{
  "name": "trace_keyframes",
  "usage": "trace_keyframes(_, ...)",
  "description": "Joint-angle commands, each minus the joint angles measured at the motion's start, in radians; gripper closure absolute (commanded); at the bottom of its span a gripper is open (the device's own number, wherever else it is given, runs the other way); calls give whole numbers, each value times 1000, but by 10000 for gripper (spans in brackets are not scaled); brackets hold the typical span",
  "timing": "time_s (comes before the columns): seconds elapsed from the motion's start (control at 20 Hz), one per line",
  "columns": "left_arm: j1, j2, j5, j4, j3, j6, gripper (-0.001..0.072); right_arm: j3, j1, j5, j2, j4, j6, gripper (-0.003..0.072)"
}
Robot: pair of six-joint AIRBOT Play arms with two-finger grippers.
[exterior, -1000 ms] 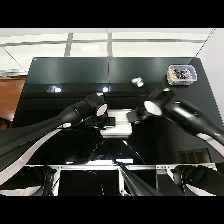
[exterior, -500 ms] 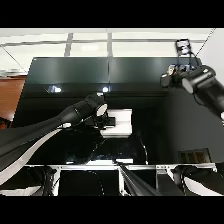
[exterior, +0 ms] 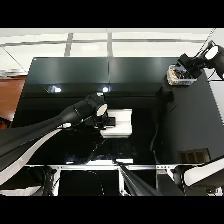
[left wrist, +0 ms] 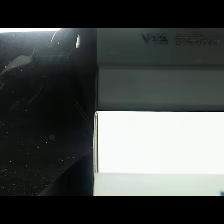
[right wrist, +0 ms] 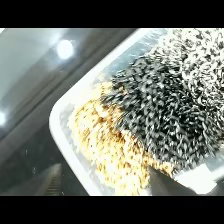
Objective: Fold the box and place the chain.
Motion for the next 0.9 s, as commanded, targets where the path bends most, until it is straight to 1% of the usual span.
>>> trace_keyframes(0.0, 0, 0, -4, 0, 1, 1, 680, 111, -45, 84, -116, 143, 21, 188)
trace_keyframes(0.55, 0, 0, -3, -1, 1, 1, 680, 111, -37, 25, -190, 218, 6, 189)
trace_keyframes(0.6, 0, 0, -3, -1, 1, 1, 680, 111, -34, 26, -193, 218, -13, 232)
trace_keyframes(0.65, 0, 0, -3, -1, 1, 1, 680, 111, -31, 31, -195, 219, -41, 391)
trace_keyframes(0.7, 0, 0, -3, -1, 1, 1, 680, 111, -29, 40, -195, 219, -73, 487)
trace_keyframes(0.75, 0, 0, -3, -1, 1, 1, 680, 111, -30, 56, -195, 223, -93, 514)
trace_keyframes(0.8, 0, 0, -3, -1, 1, 1, 680, 113, -33, 78, -193, 231, -126, 681)
trace_keyframes(0.85, 0, 0, -3, -1, 1, 1, 680, 118, -36, 101, -190, 241, -165, 674)
